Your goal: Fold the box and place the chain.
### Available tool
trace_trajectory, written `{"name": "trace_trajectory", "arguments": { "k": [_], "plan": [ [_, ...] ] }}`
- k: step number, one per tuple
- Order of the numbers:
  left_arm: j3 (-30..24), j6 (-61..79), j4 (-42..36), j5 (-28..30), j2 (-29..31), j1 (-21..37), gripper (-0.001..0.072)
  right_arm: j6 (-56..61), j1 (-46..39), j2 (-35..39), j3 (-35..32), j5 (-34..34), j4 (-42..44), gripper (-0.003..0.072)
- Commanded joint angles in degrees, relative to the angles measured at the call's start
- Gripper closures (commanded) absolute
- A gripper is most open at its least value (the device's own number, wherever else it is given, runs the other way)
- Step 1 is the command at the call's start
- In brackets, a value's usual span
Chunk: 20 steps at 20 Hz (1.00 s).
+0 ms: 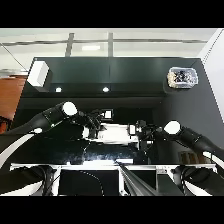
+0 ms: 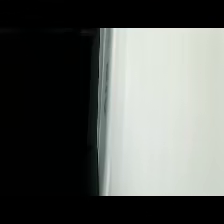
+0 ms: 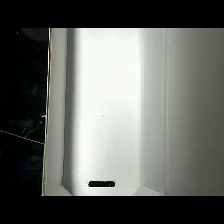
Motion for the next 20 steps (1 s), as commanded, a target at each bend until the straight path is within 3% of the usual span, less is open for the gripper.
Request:
{"name": "trace_trajectory", "arguments": {
  "k": [1, 20],
  "plan": [
    [0.1, 0.0, 0.0, 0.1, 0.0, 0.0, 0.0678, -0.9, 0.0, -1.4, 0.0, -0.2, 0.6, 0.0069],
    [0.1, -0.7, 0.0, 0.0, 0.0, 0.0, 0.0678, 0.1, -0.1, -1.7, 0.0, -1.8, 0.4, 0.0069]
  ]
}}
